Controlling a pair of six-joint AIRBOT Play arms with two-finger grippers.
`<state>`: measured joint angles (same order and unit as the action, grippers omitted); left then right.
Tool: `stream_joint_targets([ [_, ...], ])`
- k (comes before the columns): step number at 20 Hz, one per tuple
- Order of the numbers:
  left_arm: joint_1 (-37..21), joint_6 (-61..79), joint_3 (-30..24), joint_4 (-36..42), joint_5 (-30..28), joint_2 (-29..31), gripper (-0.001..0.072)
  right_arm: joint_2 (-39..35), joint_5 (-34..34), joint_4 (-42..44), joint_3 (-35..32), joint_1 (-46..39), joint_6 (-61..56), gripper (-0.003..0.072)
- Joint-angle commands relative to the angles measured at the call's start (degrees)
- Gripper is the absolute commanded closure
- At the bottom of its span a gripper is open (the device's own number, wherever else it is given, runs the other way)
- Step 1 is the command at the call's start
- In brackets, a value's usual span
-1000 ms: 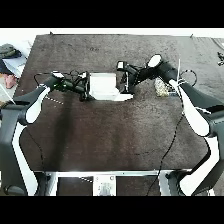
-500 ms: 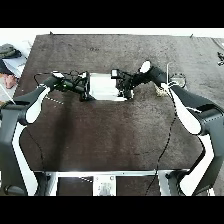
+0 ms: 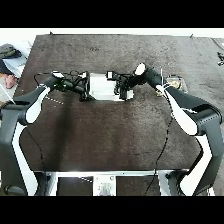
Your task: Fold the box and place the chain.
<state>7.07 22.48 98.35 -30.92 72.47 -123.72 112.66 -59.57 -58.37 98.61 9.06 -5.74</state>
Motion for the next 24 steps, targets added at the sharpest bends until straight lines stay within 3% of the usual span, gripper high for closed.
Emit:
stream_joint_targets([
  [1,0.0,0.0,0.0,0.0,0.0,0.0,0.0355,0.6,1.7,0.7,0.0,0.4,-0.1,0.0572],
  [3,0.0,0.0,0.0,0.0,0.0,0.0,0.0355,1.0,1.8,0.7,0.0,0.4,-0.1,0.0553],
  [4,0.0,0.0,0.0,0.0,0.0,0.0,0.0355,1.2,1.8,0.9,0.0,0.4,-0.1,0.0452],
  [11,0.0,0.0,0.0,0.0,0.0,0.0,0.0355,1.4,2.0,5.8,0.0,0.5,4.0,0.045],
  [19,0.0,0.0,0.0,0.0,0.0,0.0,0.0355,1.6,2.0,5.9,0.0,0.7,4.7,0.0448],
  [20,0.0,0.0,0.0,0.0,0.0,0.0,0.0355,1.6,2.0,5.9,0.0,0.7,4.7,0.0312],
  [21,0.0,0.0,0.0,0.0,0.0,0.0,0.0355,1.6,2.0,5.9,0.0,0.7,4.7,0.0099],
  [24,0.0,0.0,0.0,0.0,0.0,0.0,0.0355,1.6,1.9,4.8,0.0,0.7,4.6,0.0119],
])
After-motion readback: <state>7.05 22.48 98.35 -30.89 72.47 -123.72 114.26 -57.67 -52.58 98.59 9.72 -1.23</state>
